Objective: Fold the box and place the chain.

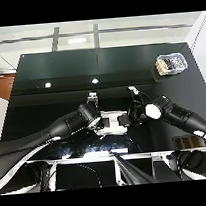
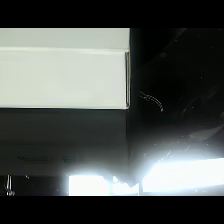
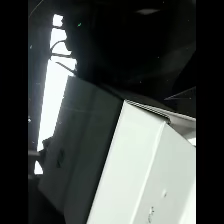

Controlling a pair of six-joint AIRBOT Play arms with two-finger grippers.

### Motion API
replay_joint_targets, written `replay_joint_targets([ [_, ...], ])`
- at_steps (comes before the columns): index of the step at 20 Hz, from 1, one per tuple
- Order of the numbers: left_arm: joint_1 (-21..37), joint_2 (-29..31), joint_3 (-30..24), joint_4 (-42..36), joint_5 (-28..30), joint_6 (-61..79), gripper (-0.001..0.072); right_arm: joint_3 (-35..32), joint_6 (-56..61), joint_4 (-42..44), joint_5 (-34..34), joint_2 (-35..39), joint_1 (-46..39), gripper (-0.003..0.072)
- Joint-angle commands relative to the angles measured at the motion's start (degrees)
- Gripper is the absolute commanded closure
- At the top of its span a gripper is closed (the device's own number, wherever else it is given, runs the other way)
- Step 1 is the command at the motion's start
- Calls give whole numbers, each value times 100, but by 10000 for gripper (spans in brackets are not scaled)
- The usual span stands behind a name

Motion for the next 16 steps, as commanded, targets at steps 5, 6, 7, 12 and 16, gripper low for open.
replay_joint_targets([
  [5, 0, -4, -4, 15, 0, 2, 675, 511, 704, -629, 614, -446, 439, 380],
  [6, 0, -4, -4, 17, 0, 2, 675, 542, 765, -645, 629, -503, 496, 424],
  [7, 0, -4, -4, 17, 0, 4, 676, 557, 809, -643, 625, -560, 529, 448],
  [12, -4, -4, -4, 13, -11, 4, 676, 581, 977, -686, 612, -702, 533, 447],
  [16, -4, -4, -4, 13, -11, 2, 676, 584, 1023, -750, 608, -752, 533, 447],
])
